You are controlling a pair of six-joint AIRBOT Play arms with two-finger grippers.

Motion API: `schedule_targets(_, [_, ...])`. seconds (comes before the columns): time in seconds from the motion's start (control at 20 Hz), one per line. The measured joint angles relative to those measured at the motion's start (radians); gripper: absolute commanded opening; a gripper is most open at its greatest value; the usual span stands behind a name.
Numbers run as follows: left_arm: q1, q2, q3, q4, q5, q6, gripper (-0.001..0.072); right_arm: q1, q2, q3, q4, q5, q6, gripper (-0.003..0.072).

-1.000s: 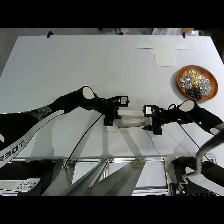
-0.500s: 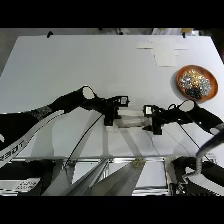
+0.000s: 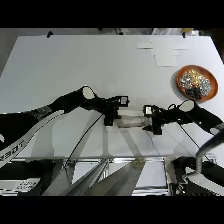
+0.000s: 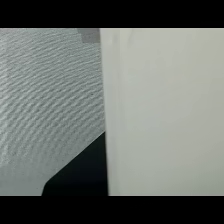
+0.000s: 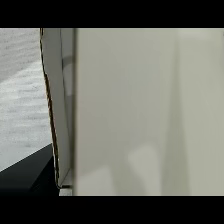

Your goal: Fold the box and place the chain.

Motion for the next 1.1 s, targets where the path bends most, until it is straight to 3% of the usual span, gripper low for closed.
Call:
schedule_targets(0.15, [0.0, 0.0, 0.0, 0.0, 0.0, 0.0, 0.0017, 0.0, 0.0, 0.0, 0.0, 0.0, 0.0, 0.0321])
schedule_targets(0.2, [-0.001, 0.0, 0.0, 0.0, 0.0, 0.0, 0.0118, 0.0, 0.0, 0.0, 0.0, 0.0, 0.0, 0.0321])
schedule_targets(0.25, [-0.002, 0.0, 0.0, 0.013, 0.002, 0.001, 0.0368, 0.0, 0.0, 0.0, -0.002, 0.005, -0.002, 0.0321])
schedule_targets(0.3, [-0.002, 0.001, -0.001, 0.014, -0.002, 0.001, 0.0559, 0.0, 0.0, -0.001, -0.005, 0.01, -0.007, 0.0321])
schedule_targets(0.35, [-0.001, 0.007, 0.0, 0.01, 0.006, 0.001, 0.0636, 0.0, 0.0, -0.001, -0.007, 0.01, -0.008, 0.0321])
schedule_targets(0.65, [0.007, 0.085, 0.0, 0.103, 0.002, -0.075, 0.0637, 0.001, 0.0, -0.001, -0.001, 0.006, 0.0, 0.0321])
schedule_targets(0.8, [0.011, 0.148, 0.0, 0.235, -0.022, -0.18, 0.0624, 0.001, 0.0, -0.001, 0.0, 0.001, 0.0, 0.0321])
schedule_targets(0.85, [0.011, 0.173, 0.0, 0.283, -0.042, -0.222, 0.0572, 0.001, 0.0, -0.001, 0.0, 0.001, 0.0, 0.0321])
schedule_targets(0.95, [0.009, 0.221, 0.0, 0.365, -0.073, -0.307, 0.025, 0.001, 0.0, -0.001, 0.0, 0.001, 0.0, 0.0321])
schedule_targets(1.0, [0.003, 0.249, 0.0, 0.408, -0.095, -0.351, 0.0052, 0.0, 0.0, -0.001, 0.0, 0.001, 0.0, 0.0321])
schedule_targets(1.05, [-0.008, 0.279, 0.0, 0.445, -0.119, -0.388, 0.0003, 0.001, 0.0, -0.001, 0.0, 0.001, 0.0, 0.0321])
schedule_targets(1.1, [-0.022, 0.306, 0.0, 0.475, -0.143, -0.418, 0.0002, 0.001, 0.0, -0.001, 0.0, 0.001, 0.0, 0.0321])
